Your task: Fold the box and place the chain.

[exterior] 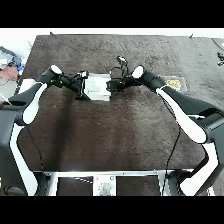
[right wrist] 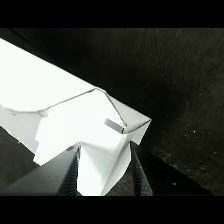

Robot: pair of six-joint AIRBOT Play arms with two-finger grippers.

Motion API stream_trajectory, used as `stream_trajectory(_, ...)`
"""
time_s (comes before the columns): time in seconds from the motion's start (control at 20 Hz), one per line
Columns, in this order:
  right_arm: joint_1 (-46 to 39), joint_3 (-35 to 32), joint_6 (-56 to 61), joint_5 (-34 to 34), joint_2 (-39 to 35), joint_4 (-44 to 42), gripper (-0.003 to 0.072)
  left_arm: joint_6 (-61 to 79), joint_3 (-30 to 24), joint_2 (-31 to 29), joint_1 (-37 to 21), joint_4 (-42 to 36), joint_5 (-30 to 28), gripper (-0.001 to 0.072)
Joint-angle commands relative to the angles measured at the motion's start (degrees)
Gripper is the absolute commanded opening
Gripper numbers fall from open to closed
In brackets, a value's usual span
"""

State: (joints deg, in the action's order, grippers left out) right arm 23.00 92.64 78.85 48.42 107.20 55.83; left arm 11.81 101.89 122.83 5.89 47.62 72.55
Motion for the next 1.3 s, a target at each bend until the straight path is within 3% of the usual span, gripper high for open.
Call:
stream_trajectory(0.0,1.5,4.5,4.5,4.8,2.3,6.1,0.0366,0.0,0.0,0.0,0.0,0.0,-0.1,0.0465)
stream_trajectory(0.15,3.3,7.5,8.5,6.6,2.5,14.1,0.0365,0.0,0.0,0.0,0.0,0.0,-0.1,0.0465)
stream_trajectory(0.6,3.7,8.6,15.9,14.2,3.7,19.3,0.0366,0.0,0.0,0.0,0.0,0.0,-0.2,0.0466)
stream_trajectory(0.75,3.8,13.7,17.0,15.6,5.1,21.7,0.0366,0.0,0.0,0.0,0.0,0.0,-0.2,0.0466)
stream_trajectory(0.95,4.9,26.1,20.3,26.1,12.4,26.1,0.0366,0.0,0.0,0.0,0.0,0.0,-0.2,0.0465)
stream_trajectory(1.25,8.5,27.1,25.9,24.4,12.9,32.3,0.0365,0.0,0.0,0.0,0.0,0.4,-0.2,0.0465)
